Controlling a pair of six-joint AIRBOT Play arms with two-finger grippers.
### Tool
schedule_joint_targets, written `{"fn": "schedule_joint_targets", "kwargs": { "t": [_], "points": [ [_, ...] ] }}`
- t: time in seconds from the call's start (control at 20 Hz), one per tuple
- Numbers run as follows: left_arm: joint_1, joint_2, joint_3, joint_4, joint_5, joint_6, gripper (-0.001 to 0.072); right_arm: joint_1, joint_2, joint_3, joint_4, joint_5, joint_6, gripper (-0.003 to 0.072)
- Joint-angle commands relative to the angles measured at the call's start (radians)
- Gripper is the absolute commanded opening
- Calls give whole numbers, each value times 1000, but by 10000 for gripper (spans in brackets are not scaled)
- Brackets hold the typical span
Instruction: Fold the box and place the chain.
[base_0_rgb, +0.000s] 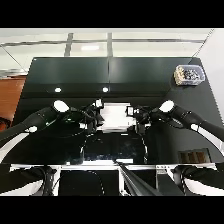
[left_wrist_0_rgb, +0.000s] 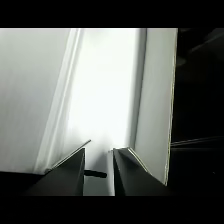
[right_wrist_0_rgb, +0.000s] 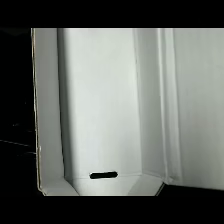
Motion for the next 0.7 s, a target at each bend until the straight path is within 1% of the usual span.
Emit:
{"fn": "schedule_joint_targets", "kwargs": {
  "t": [0.0,0.05,0.1,0.2,0.25,0.3,0.35,0.4,0.45,0.5,0.55,0.6,0.65],
  "points": [
    [-3,-3,1,-10,14,2,192,1,-1,0,0,0,-1,256],
    [-3,-3,1,-9,14,3,72,1,0,0,0,0,-1,256],
    [-3,-3,1,-9,13,6,29,1,0,0,0,0,-1,256],
    [-3,-3,1,-10,14,11,29,1,0,0,0,0,-1,256],
    [-3,-3,1,-10,15,10,77,1,0,0,0,0,-1,256],
    [-3,-3,1,-10,15,10,237,1,-1,0,0,0,-1,256],
    [-3,-3,1,-10,14,10,300,1,0,0,0,0,-1,256],
    [-3,-3,1,-10,14,10,263,1,-1,0,0,0,-1,256],
    [-3,-3,2,-10,13,9,77,1,0,0,0,0,-1,256],
    [-3,-3,2,-14,11,9,55,1,0,0,0,0,-1,256],
    [-3,-3,2,-18,11,9,206,1,0,0,0,0,-1,256],
    [-3,-3,2,-17,11,9,227,1,0,0,0,0,-1,256],
    [-3,-3,3,-16,11,9,224,1,0,0,0,0,-1,256]
  ]
}}
